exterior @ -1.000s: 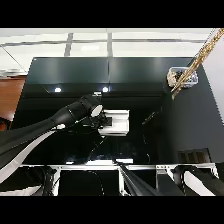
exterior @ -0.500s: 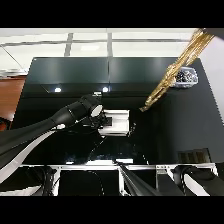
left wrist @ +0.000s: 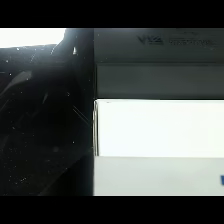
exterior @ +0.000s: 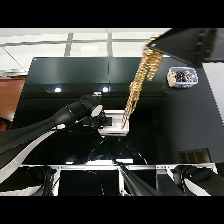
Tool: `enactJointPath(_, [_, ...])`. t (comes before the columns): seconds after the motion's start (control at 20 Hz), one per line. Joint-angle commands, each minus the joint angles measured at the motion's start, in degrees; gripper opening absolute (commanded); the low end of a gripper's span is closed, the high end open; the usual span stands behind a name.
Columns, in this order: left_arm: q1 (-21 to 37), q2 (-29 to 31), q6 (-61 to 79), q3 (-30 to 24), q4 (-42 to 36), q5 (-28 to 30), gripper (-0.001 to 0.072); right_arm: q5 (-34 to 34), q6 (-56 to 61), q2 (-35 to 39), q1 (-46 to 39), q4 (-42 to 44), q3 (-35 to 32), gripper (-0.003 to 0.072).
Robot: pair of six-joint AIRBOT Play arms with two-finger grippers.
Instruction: Fold the box and place the chain.
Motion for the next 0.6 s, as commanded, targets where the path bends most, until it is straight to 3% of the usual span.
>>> enactJointPath(0.0, [0.04, -0.02, 0.02, 0.02, 0.00, 0.00, 0.0027, -2.43, 0.11, -2.54, 3.06, -0.24, -0.07, 0.0009])
enactJointPath(0.55, [0.07, -0.02, 0.00, 0.02, 0.02, 0.02, 0.0027, 1.36, 0.20, -2.34, 1.22, -5.49, -0.04, 0.0009])
